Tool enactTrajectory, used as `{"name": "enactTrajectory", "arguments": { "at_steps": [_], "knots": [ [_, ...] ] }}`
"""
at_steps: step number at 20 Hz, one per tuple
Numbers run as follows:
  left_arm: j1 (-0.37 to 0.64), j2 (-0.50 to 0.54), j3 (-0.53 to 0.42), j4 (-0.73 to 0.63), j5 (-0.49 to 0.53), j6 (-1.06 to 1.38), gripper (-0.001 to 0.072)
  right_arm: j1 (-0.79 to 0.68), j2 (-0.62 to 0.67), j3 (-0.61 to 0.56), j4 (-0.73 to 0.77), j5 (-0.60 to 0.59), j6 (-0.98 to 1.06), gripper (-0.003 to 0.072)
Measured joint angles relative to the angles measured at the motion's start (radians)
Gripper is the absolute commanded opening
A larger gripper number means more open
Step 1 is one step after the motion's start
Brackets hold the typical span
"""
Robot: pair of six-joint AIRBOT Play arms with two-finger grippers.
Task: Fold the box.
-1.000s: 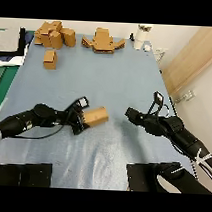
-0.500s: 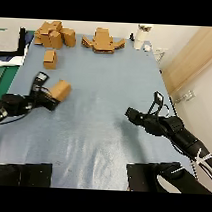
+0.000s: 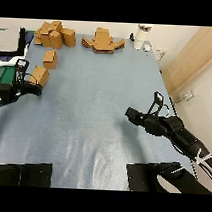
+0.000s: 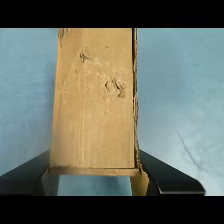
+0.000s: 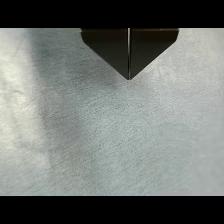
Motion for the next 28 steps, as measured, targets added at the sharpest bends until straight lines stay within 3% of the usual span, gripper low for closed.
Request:
{"name": "enactTrajectory", "arguments": {
  "at_steps": [6, 11, 13, 14, 15, 19, 20, 25, 28],
  "knots": [
    [0.005, -0.209, 0.212, -0.032, -0.013, -0.091, 0.0446, -0.001, 0.0, 0.0, 0.0, 0.007, 0.0, 0.0003],
    [0.006, -0.299, 0.323, -0.034, -0.036, -0.138, 0.0446, -0.001, 0.0, 0.0, 0.0, 0.022, 0.0, 0.0003],
    [0.006, -0.312, 0.34, -0.035, -0.044, -0.145, 0.0448, -0.001, 0.0, 0.0, 0.0, 0.023, 0.0, 0.0003],
    [0.007, -0.316, 0.344, -0.034, -0.045, -0.147, 0.0499, -0.001, 0.0, 0.0, 0.0, 0.024, 0.0, 0.0003],
    [0.007, -0.319, 0.348, -0.035, -0.044, -0.149, 0.0609, -0.001, 0.0, 0.0, 0.0, 0.025, 0.0, 0.0004],
    [0.007, -0.325, 0.355, -0.035, -0.055, -0.154, 0.0618, -0.001, 0.0, 0.0, 0.0, 0.029, 0.0, 0.0003],
    [0.007, -0.325, 0.356, -0.035, -0.058, -0.156, 0.0691, -0.001, 0.0, 0.0, 0.0, 0.029, 0.0, 0.0003],
    [0.018, -0.322, 0.357, -0.025, -0.094, -0.17, 0.0691, -0.001, 0.0, 0.0, 0.0, 0.03, 0.0, 0.0004],
    [0.056, -0.306, 0.358, 0.066, -0.174, -0.288, 0.0691, -0.001, 0.0, 0.0, 0.0, 0.03, 0.0, 0.0004]
  ]
}}
